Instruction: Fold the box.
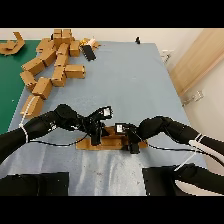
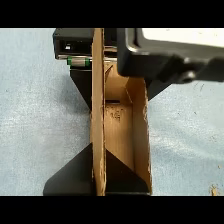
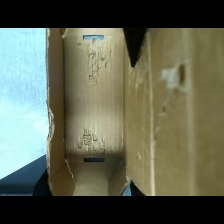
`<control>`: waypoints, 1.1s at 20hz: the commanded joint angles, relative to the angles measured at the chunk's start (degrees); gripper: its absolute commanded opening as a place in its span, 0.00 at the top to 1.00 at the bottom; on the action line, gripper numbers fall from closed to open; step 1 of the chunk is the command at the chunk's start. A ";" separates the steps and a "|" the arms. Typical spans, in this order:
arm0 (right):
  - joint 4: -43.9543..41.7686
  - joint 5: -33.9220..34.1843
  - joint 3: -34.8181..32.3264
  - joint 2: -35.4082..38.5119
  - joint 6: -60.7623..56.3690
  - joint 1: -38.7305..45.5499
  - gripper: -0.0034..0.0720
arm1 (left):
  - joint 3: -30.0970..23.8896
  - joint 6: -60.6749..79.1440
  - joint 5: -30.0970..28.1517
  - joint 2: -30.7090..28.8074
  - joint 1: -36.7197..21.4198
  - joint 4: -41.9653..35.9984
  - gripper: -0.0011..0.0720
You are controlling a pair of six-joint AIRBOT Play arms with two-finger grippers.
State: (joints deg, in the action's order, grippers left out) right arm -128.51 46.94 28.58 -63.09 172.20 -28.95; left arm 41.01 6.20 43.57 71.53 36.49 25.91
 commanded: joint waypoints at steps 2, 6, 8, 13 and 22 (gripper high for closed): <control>-1.22 -0.92 -0.28 -0.04 0.09 -0.11 0.20 | 0.00 0.00 -0.02 0.02 -0.04 0.00 0.97; -1.20 -0.26 -0.33 0.09 0.09 -0.11 0.44 | 0.00 0.00 -0.02 0.02 -0.04 0.00 0.97; -1.14 -0.15 -0.33 1.18 0.09 -0.11 0.44 | 0.00 0.00 -0.02 0.04 -0.04 0.00 0.97; -0.33 -1.20 -1.31 3.06 0.09 -0.11 0.44 | 0.00 0.00 0.00 0.02 -0.04 0.00 0.97; 0.81 -3.65 -1.77 3.17 0.09 -0.11 0.44 | 0.00 0.00 0.00 0.02 -0.04 0.00 0.97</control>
State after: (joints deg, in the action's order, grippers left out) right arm -128.29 44.73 26.85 -59.94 172.31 -29.10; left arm 41.01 6.20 43.62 71.53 36.49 25.93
